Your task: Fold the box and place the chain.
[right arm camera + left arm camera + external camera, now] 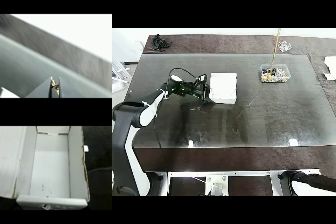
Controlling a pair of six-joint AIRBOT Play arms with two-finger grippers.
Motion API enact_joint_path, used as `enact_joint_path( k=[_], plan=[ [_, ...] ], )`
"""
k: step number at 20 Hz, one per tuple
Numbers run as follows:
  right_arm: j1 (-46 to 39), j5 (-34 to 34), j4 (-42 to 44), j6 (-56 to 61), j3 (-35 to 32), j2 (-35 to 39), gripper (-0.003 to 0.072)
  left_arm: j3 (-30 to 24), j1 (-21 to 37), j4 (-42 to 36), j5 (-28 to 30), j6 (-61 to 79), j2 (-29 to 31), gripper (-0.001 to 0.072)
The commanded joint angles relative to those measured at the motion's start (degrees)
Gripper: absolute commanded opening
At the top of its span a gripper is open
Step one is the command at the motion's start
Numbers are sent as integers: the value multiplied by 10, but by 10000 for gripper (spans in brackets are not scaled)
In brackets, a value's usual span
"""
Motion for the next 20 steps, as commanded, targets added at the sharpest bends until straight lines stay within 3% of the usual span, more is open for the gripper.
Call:
enact_joint_path(
  k=[1, 6, 11, 20],
  plan=[
    [83, -43, -1, -3, 0, 59, 3, 0, 0, 0, 0, 0, 0, 639],
    [181, -64, -1, -17, 0, 47, 3, 0, 0, 0, 0, 0, 0, 640],
    [224, -52, 21, -7, -5, 8, 3, 0, 0, 0, 0, 0, 0, 640],
    [229, -17, 51, 15, -48, -48, 4, 0, 0, 0, 0, 0, 0, 640]
  ],
)
